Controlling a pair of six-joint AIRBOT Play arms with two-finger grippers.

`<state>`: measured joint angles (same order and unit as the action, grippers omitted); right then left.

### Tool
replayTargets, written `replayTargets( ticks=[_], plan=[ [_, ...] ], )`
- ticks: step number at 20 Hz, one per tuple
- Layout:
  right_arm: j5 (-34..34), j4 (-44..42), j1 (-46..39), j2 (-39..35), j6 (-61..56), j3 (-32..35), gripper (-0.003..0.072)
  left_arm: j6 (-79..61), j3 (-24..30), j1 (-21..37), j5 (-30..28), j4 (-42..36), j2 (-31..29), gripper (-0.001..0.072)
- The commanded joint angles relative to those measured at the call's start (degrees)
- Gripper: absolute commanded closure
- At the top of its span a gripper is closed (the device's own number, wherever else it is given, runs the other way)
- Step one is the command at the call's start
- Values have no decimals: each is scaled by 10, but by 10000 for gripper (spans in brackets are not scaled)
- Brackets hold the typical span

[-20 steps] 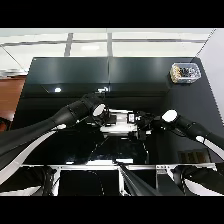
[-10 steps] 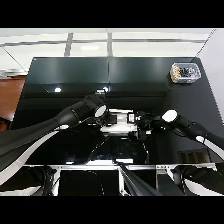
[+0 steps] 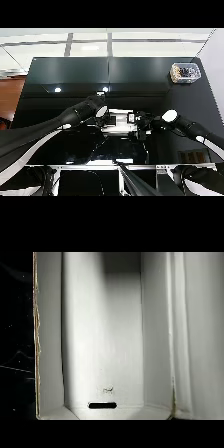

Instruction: Fold the box and place the chain.

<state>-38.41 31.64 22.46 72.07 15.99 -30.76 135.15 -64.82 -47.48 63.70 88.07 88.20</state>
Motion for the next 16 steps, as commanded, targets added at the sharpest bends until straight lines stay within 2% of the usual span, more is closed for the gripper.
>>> replayTargets(
  ticks=[1,4,5,7,8,10,11,12,14,15,16],
  plan=[
    [0,0,0,0,-1,0,506,3,0,0,-2,-3,1,682],
    [0,0,0,0,-1,0,506,3,0,0,-2,-4,1,682],
    [0,0,0,0,-1,0,506,3,0,0,-2,-7,1,648],
    [0,0,0,0,-1,0,506,3,0,0,-2,-7,1,318],
    [0,0,0,0,-1,0,506,3,0,0,-2,-7,1,285],
    [0,0,0,0,-1,0,506,3,0,0,-5,-7,1,285],
    [0,0,0,0,-1,0,506,3,0,0,-7,-7,1,288],
    [0,0,0,0,-1,0,506,3,0,0,-7,-7,1,321],
    [0,-1,0,0,-1,0,506,3,0,0,-5,-7,1,651],
    [0,-1,0,0,0,0,506,3,0,0,-5,-7,1,683],
    [0,0,0,0,0,0,506,3,0,0,-4,-7,1,683]
  ],
)
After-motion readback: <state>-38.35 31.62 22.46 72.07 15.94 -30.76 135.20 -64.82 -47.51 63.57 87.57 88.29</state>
